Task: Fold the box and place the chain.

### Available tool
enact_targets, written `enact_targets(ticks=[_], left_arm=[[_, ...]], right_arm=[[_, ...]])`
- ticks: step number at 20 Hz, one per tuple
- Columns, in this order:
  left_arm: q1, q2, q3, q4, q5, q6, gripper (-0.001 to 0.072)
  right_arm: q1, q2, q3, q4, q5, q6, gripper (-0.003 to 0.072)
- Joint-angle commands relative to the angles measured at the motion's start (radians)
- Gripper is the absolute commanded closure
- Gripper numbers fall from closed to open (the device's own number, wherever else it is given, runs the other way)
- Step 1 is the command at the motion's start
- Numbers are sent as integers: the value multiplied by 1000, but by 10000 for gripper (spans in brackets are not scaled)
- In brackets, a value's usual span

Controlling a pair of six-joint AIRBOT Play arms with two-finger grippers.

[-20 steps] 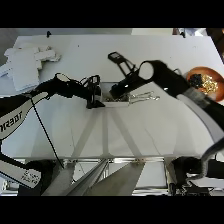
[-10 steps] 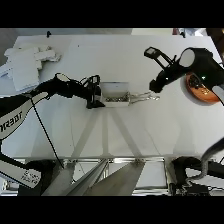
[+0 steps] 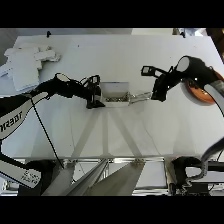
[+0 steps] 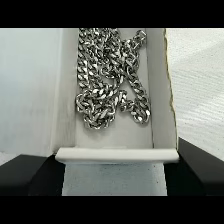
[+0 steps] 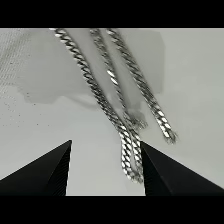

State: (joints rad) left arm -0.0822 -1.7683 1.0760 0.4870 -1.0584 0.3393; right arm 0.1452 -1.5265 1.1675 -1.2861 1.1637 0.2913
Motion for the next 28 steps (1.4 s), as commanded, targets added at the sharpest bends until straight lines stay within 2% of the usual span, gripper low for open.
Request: enact_targets(ticks=[1,4,7,10,12,13,14,15,17,23,28], left_arm=[[0,0,0,0,0,0,148],[0,0,0,0,0,0,148],[0,0,0,0,0,0,148],[0,0,0,0,0,0,148],[0,0,0,0,0,0,148],[0,0,0,0,0,0,148],[0,0,0,0,0,0,148],[0,0,0,0,0,0,148],[0,0,0,0,0,0,148],[0,0,0,0,0,0,148],[0,0,0,0,0,0,148]], right_arm=[[26,-54,-2,7,-10,-188,156],[29,-72,-2,7,-97,-214,85],[30,-88,-2,8,-164,-213,85],[31,-118,-2,8,-136,-210,107],[30,-134,-2,8,-103,-210,172],[30,-141,-2,8,-96,-209,178],[31,-145,-2,8,-91,-209,266],[31,-146,-2,8,-89,-210,421],[30,-146,-1,8,-67,-208,655],[30,-105,-1,35,-26,-36,674],[30,24,0,291,-46,26,674]])
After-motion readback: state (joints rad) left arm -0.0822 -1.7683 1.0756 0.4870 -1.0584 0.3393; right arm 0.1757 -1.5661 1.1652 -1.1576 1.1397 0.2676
